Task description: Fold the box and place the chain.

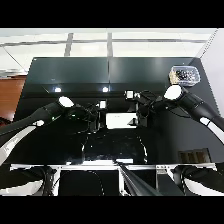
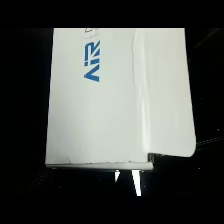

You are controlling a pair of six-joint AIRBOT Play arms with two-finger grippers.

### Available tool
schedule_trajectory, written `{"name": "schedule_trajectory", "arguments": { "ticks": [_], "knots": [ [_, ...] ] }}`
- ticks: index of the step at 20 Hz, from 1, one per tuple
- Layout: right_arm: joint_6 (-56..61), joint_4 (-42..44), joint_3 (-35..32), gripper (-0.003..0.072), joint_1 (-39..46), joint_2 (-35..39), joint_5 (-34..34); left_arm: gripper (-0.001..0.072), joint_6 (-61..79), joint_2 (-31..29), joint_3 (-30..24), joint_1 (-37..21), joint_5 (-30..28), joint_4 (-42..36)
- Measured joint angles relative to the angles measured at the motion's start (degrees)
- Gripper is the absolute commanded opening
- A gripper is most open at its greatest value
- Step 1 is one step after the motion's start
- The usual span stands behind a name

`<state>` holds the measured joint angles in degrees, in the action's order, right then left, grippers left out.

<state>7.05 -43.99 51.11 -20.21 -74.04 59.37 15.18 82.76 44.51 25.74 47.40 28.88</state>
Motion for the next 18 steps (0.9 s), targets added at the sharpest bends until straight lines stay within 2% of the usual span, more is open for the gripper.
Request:
{"name": "schedule_trajectory", "arguments": {
  "ticks": [1, 2, 3, 5, 6, 7, 18],
  "knots": [
    [0.0, -0.2, 0.0, 0.0711, -0.04, 0.17, -0.28, 0.0407, 0.0, 0.0, -0.02, 0.02, 0.0, 0.0],
    [-0.02, -0.37, 0.0, 0.0553, -0.09, 0.39, -0.57, 0.0407, 0.02, 0.0, 0.0, 0.02, 0.0, 0.0],
    [0.0, -0.42, 0.0, 0.0494, -0.09, 0.68, -0.76, 0.0407, 0.02, 0.0, 0.0, 0.02, 0.0, 0.0],
    [0.07, -0.46, 0.0, 0.0484, -0.13, 1.38, -0.96, 0.0407, 0.0, 0.0, 0.0, 0.0, 0.0, 0.0],
    [0.42, -0.48, 0.0, 0.0447, -0.13, 1.57, -1.05, 0.0407, 0.0, 0.0, -0.02, 0.02, 0.0, 0.0],
    [0.81, -0.57, 0.0, 0.0261, -0.13, 1.79, -1.16, 0.0407, 0.0, 0.0, 0.0, 0.0, 0.0, 0.0],
    [3.08, -1.95, 0.0, 0.0245, -1.55, 2.16, -0.59, 0.0408, 0.07, 0.0, -0.02, 0.0, 0.0, 0.02]
  ]
}}
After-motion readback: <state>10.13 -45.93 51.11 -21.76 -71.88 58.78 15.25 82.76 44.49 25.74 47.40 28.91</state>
